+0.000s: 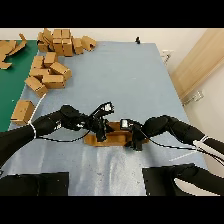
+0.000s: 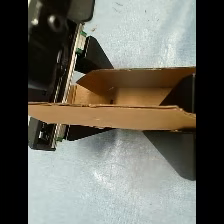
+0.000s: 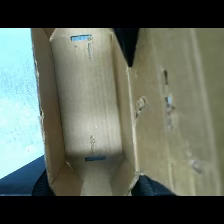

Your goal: Fold the box.

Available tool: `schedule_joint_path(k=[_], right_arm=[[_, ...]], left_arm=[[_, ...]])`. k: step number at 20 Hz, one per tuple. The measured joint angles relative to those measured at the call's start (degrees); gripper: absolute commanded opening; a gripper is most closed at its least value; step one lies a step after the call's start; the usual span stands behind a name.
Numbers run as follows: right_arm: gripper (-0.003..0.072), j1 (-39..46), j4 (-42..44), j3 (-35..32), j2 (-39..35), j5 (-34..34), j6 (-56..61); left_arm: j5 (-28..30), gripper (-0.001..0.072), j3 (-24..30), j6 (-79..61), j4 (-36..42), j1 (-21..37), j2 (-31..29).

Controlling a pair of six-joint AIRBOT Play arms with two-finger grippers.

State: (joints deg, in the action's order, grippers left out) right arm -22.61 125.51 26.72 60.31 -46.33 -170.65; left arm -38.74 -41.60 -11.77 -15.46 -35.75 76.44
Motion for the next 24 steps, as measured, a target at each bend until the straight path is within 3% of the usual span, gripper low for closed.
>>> schedule_joint_path(k=[1,9,12,15,16,18,21,24], right_arm=[[0.0494,0.00,-0.07,0.00,0.00,0.02,0.00],[0.0495,0.00,-0.15,0.00,0.00,0.02,-0.02],[0.0496,0.00,-0.15,0.00,0.00,0.02,-0.02],[0.0496,0.00,-0.15,0.00,0.00,0.02,0.00],[0.0496,0.00,-0.17,0.00,0.00,0.02,0.00],[0.0496,0.00,-0.17,0.00,0.00,0.00,0.00],[0.0496,0.00,-0.17,0.00,0.00,0.00,0.00],[0.0496,0.00,-0.17,0.00,0.00,0.00,0.00]], left_arm=[[0.46,0.0492,0.09,0.20,-1.40,-0.02,0.13],[-0.09,0.0479,-0.07,3.15,-0.42,0.92,-1.79],[-0.02,0.0479,-0.07,7.54,-5.40,2.32,-6.32],[-1.22,0.0477,-0.07,19.82,-16.76,3.65,-12.24],[-2.60,0.0441,-0.07,25.97,-21.99,3.96,-14.23],[-7.67,0.0009,-0.07,38.27,-31.43,4.26,-17.42],[-17.66,0.0010,-0.07,54.97,-37.66,3.89,-20.11],[-21.20,0.0011,0.00,69.57,-34.97,0.20,-21.16]])
